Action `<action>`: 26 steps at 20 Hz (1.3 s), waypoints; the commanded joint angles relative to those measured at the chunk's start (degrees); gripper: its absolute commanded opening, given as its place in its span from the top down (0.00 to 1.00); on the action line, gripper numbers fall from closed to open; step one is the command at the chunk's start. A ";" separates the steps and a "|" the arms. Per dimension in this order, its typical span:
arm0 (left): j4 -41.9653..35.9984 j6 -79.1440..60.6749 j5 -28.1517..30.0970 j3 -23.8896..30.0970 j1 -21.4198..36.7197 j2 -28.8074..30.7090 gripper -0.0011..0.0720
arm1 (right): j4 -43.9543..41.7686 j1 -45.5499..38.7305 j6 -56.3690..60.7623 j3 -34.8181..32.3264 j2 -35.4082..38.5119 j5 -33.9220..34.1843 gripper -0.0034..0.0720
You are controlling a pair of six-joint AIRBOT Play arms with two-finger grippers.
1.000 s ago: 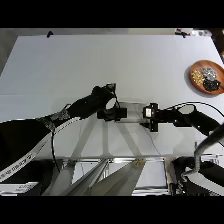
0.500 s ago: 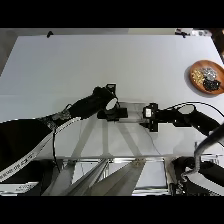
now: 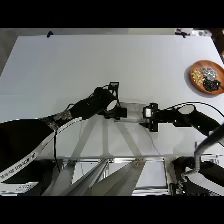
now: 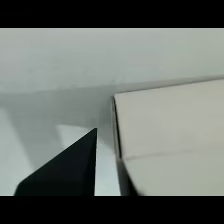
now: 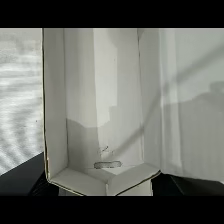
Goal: Fold the box and place the chain.
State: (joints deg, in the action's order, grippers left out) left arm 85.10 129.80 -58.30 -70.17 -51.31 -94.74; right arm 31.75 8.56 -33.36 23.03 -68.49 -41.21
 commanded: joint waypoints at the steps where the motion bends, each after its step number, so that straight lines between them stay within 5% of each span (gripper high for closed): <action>1: 1.07 -0.81 -0.66 -0.07 -0.22 0.09 0.81 | -0.07 0.00 0.09 -0.02 0.04 -0.11 0.34; 3: 1.01 -0.79 -0.83 -0.07 -0.24 0.09 0.81 | -0.07 0.00 0.09 -0.02 0.04 -0.07 0.34; 5: 0.87 -0.76 -1.01 -0.07 -0.24 0.09 0.97 | -0.07 0.00 0.09 -0.02 0.04 -0.09 0.34; 9: 0.85 0.28 -1.68 -0.07 -0.24 -0.09 0.96 | -0.07 0.00 0.09 -0.02 0.04 -0.11 0.34; 10: 0.85 0.26 -1.60 -0.07 -0.31 -0.09 0.92 | -0.07 0.00 0.09 -0.02 0.04 -0.09 0.34; 12: 0.68 0.26 -1.57 -0.07 -0.35 -0.09 0.65 | -0.07 0.00 0.09 -0.02 0.04 -0.11 0.34; 16: 0.79 0.26 -1.49 -0.07 -0.70 -0.13 0.65 | -0.07 0.00 0.09 -0.02 0.04 -0.11 0.34; 22: 0.68 0.24 -1.49 -0.04 -1.66 -0.68 0.97 | -0.07 0.00 0.09 -0.02 0.04 -0.09 0.34; 26: 0.15 0.22 -1.57 -0.04 -1.66 -0.66 0.96 | -0.07 0.00 0.09 -0.02 0.04 -0.09 0.34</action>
State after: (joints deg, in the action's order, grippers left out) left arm 85.73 130.23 -59.72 -70.26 -52.86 -95.31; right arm 31.64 8.56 -33.17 23.00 -68.49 -41.36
